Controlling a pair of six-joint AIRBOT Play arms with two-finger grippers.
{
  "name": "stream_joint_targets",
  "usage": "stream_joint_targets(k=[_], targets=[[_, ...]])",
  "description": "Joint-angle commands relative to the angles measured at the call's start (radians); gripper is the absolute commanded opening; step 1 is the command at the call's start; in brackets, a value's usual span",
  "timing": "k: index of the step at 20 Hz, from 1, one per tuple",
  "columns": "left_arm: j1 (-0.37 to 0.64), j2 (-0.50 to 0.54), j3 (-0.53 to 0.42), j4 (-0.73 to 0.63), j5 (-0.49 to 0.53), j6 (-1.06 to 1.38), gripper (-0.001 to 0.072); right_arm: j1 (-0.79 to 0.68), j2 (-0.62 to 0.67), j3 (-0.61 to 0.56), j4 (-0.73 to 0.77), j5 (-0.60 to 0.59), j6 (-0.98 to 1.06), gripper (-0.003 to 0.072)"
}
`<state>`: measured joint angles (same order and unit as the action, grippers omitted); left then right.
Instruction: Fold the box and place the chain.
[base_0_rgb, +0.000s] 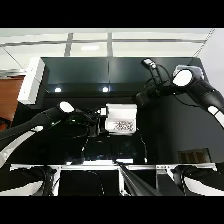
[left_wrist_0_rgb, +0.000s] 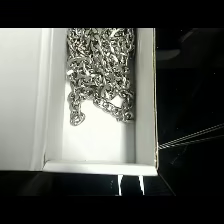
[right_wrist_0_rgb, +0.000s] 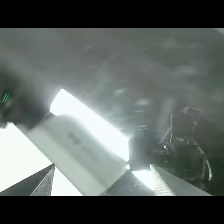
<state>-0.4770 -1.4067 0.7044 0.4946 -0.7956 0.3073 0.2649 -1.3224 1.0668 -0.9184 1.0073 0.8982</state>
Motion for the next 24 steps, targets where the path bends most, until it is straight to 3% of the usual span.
stream_joint_targets(k=[1,7,15,24], targets=[[0.0,0.0,0.001,0.001,0.01,-0.001,0.0337,0.005,-0.007,0.014,0.051,0.199,-0.301,0.071],[0.0,-0.001,0.001,0.002,0.0,-0.001,0.0337,0.009,0.021,0.031,0.144,0.341,-0.387,0.071],[0.0,-0.001,0.001,0.002,-0.001,-0.001,0.0337,0.078,0.009,-0.038,0.114,0.29,-0.451,0.071],[0.0,-0.001,0.001,0.002,-0.001,-0.001,0.0337,0.106,0.003,-0.039,0.031,0.212,-0.481,0.071]])
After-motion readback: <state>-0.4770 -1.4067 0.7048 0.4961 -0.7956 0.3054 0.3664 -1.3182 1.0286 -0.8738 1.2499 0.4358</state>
